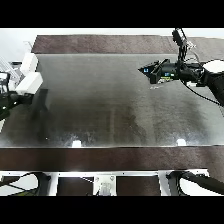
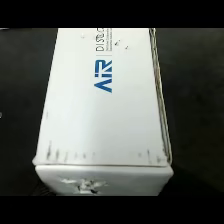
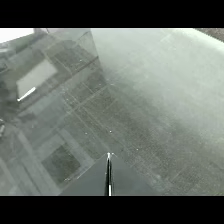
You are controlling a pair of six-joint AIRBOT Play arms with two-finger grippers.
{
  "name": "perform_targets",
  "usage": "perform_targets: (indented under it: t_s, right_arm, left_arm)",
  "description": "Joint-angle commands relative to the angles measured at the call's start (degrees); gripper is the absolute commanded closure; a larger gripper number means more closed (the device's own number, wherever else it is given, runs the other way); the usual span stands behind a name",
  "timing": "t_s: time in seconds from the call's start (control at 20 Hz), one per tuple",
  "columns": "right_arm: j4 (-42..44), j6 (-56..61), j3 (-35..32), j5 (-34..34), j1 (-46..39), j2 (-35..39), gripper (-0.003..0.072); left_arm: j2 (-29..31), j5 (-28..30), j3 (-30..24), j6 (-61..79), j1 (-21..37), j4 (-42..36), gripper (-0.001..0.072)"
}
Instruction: Fold the box and place the chain.
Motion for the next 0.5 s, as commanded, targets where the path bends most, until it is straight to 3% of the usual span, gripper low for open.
perform_targets:
  t_s: [0.0,0.25,0.45]
  right_arm:
    - [0.2,0.6,0.0,0.0,0.1,0.0,0.0675]
    - [0.6,0.6,0.0,0.0,0.2,0.0,0.0675]
    - [0.6,0.7,-0.1,0.0,0.7,0.0,0.0675]
  left_arm:
    - [0.2,0.7,-0.9,3.6,5.6,-0.6,0.0693]
    - [-0.6,4.3,-0.8,12.4,7.0,-9.3,0.0691]
    - [-5.4,-0.6,0.3,13.9,7.0,-11.9,0.069]
